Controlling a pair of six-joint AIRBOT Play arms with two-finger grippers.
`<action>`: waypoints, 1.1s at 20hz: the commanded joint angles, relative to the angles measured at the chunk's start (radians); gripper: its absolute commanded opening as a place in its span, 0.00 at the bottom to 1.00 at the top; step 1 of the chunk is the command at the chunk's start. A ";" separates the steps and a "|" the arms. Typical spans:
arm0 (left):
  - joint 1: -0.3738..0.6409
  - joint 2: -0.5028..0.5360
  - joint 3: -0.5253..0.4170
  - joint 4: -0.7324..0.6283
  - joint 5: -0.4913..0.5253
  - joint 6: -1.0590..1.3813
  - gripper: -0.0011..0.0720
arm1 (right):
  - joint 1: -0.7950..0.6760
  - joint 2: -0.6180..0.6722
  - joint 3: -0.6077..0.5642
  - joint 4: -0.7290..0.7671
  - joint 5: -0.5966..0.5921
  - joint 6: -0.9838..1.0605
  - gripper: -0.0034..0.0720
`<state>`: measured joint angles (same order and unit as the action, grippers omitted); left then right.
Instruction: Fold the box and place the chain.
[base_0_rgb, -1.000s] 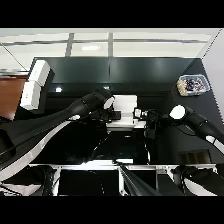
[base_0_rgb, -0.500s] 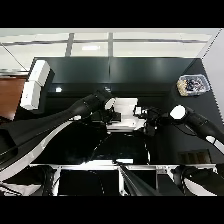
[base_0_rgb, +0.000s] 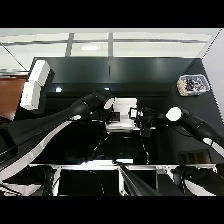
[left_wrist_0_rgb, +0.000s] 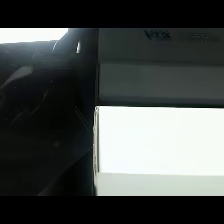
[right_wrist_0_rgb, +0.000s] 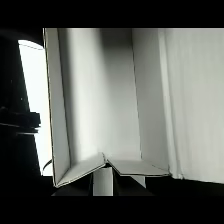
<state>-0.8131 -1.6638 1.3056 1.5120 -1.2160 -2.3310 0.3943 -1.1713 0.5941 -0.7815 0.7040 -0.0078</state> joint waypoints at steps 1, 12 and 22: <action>0.000 0.000 0.000 -0.002 0.004 -0.003 0.05 | 0.019 -0.004 0.001 0.054 -0.029 0.002 0.23; 0.000 0.000 0.000 -0.003 0.004 -0.003 0.05 | -0.007 -0.057 0.000 0.177 -0.045 0.097 0.33; 0.000 0.000 0.000 -0.005 0.004 -0.003 0.05 | -0.047 -0.019 0.017 0.080 0.023 0.344 0.06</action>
<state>-0.8127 -1.6638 1.3056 1.5055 -1.2102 -2.3352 0.3557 -1.2144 0.5991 -0.6483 0.7036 0.2024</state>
